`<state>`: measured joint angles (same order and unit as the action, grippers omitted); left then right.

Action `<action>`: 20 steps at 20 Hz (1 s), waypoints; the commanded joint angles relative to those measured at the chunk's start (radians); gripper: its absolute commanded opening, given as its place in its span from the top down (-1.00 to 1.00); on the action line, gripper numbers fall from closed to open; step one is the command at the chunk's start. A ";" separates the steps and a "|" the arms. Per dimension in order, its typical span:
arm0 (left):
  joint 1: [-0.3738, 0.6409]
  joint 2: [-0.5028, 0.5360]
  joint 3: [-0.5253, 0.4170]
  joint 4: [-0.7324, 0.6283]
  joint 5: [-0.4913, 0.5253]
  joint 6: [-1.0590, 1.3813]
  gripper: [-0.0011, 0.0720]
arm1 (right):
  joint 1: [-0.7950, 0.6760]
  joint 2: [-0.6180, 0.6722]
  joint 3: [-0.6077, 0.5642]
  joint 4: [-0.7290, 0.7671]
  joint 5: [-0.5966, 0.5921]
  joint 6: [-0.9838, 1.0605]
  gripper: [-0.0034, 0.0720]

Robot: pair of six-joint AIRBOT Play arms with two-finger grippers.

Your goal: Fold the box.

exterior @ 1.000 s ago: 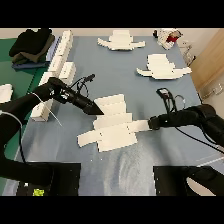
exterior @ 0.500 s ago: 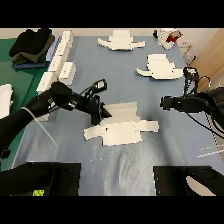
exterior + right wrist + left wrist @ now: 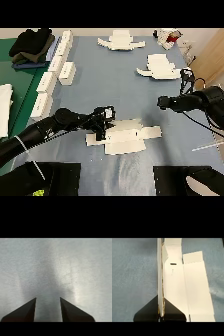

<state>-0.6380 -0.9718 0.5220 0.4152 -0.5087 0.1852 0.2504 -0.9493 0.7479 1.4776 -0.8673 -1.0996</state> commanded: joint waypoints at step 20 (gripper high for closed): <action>0.065 -0.077 0.099 0.109 -0.139 0.035 0.93 | 0.001 -0.010 0.001 0.023 0.026 0.027 -0.33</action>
<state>-0.5800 -1.0481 0.6151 0.5171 -0.6109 0.2420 0.2504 -0.9577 0.7479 1.5002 -0.8532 -1.0874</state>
